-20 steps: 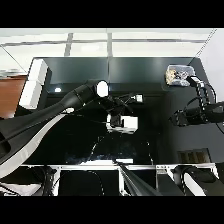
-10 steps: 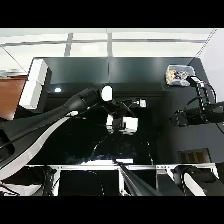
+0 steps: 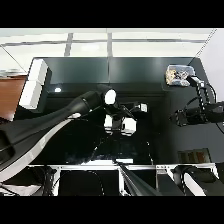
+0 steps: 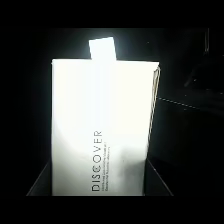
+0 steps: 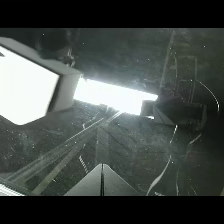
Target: Fold the box and place the chain.
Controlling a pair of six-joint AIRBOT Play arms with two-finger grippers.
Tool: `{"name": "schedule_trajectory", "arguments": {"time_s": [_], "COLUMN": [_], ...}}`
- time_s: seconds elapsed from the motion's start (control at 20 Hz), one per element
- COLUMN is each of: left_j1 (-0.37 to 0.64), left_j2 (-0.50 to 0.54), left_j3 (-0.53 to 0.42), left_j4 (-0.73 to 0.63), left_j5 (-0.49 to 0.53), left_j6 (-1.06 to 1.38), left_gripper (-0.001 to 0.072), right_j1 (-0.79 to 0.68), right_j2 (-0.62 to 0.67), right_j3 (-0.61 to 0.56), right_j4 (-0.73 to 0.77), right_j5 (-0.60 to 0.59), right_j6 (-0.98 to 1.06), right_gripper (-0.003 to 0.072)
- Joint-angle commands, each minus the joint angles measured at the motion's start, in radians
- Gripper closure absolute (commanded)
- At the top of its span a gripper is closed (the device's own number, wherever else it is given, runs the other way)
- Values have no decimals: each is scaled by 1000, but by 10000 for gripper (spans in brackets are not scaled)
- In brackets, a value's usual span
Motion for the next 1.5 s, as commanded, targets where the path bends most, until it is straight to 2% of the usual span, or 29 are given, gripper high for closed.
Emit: {"name": "schedule_trajectory", "arguments": {"time_s": [0.0, 0.1, 0.2, 0.25, 0.45, 0.6, 0.75, 1.0, 1.15, 1.3, 1.45], "left_j1": [89, 202, 359, 450, 809, 1048, 1234, 1446, 1530, 1538, 1474], "left_j2": [124, 211, 285, 320, 412, 416, 416, 436, 454, 452, 431], "left_j3": [3, 2, -11, -38, -242, -409, -445, -439, -442, -443, -442], "left_j4": [199, 279, 292, 290, 284, 278, 264, 266, 180, 66, 86], "left_j5": [-106, -220, -340, -365, -367, -339, -306, -232, -148, -52, 34], "left_j6": [-263, -422, -546, -588, -707, -743, -751, -632, -491, -331, -315], "left_gripper": [361, 361, 361, 362, 361, 362, 361, 361, 361, 361, 361], "right_j1": [0, 0, 0, 0, 0, 0, 0, 0, 0, 0, 0], "right_j2": [1, 1, 1, 1, 1, 1, 1, 1, 1, 1, 0], "right_j3": [0, 0, 0, 0, 0, -2, -2, -2, -2, -2, -2], "right_j4": [0, 0, 0, 0, 0, 1, 0, 0, 0, 0, 2], "right_j5": [-1, -1, -1, -1, -3, -42, -80, -87, -87, -106, -151], "right_j6": [0, 0, 0, 0, 0, 0, 0, 0, 0, 0, 0], "right_gripper": [674, 674, 674, 674, 674, 674, 674, 674, 674, 674, 674]}}
